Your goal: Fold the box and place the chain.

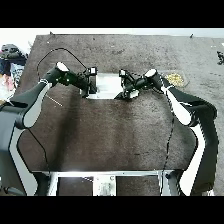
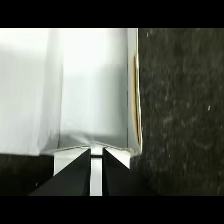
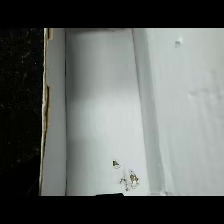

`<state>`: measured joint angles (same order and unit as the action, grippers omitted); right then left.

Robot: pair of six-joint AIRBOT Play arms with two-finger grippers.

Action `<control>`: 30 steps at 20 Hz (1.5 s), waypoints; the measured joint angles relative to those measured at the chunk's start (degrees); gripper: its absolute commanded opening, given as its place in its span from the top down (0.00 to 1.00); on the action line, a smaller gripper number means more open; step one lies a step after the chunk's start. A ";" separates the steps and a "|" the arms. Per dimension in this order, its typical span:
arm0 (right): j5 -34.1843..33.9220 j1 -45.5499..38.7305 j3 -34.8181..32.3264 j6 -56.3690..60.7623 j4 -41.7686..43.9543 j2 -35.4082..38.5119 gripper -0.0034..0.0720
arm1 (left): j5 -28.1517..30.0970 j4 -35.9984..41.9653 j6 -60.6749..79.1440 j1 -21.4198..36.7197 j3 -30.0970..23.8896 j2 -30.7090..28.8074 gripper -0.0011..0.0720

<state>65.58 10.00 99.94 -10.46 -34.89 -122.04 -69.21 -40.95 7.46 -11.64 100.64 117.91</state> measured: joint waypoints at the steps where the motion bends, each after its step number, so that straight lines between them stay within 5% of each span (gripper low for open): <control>1: 0.00 0.00 0.02 0.00 0.00 0.00 0.28 | -0.11 0.76 0.00 0.00 0.00 0.26 0.87; 3: 0.00 0.00 0.00 0.00 0.00 0.00 0.28 | -0.22 2.23 0.00 0.00 0.00 0.85 0.87; 5: 0.00 0.00 0.02 0.00 0.00 0.00 0.28 | -0.26 3.54 0.02 0.00 0.00 1.31 0.53; 7: 0.00 0.00 0.00 -0.07 -0.04 0.00 0.28 | -0.22 4.24 0.02 0.04 0.02 1.55 0.51; 9: 0.00 0.00 0.02 -0.07 -0.04 0.02 0.28 | -0.24 4.68 0.04 0.04 0.02 1.68 0.16; 17: 0.00 0.00 0.00 -0.04 -0.07 0.02 0.28 | -0.22 5.46 0.04 0.07 0.02 1.79 0.17; 19: 0.00 -0.02 0.00 0.00 -0.07 0.00 0.28 | -0.35 5.57 -0.04 0.09 0.02 1.79 0.59; 20: 0.00 -0.02 0.00 0.00 -0.07 0.00 0.28 | -0.37 5.49 -0.04 0.11 0.02 1.79 0.70; 22: -0.02 0.00 0.00 0.00 0.00 0.00 0.28 | -0.74 4.87 -0.31 0.57 0.02 1.79 0.74; 23: 0.00 0.00 0.00 0.00 0.02 0.00 0.28 | -1.14 4.50 -0.46 1.07 0.02 1.77 0.96; 30: 0.00 0.00 0.00 0.00 0.04 0.00 0.28 | -7.87 7.54 -3.15 4.68 1.14 1.14 0.98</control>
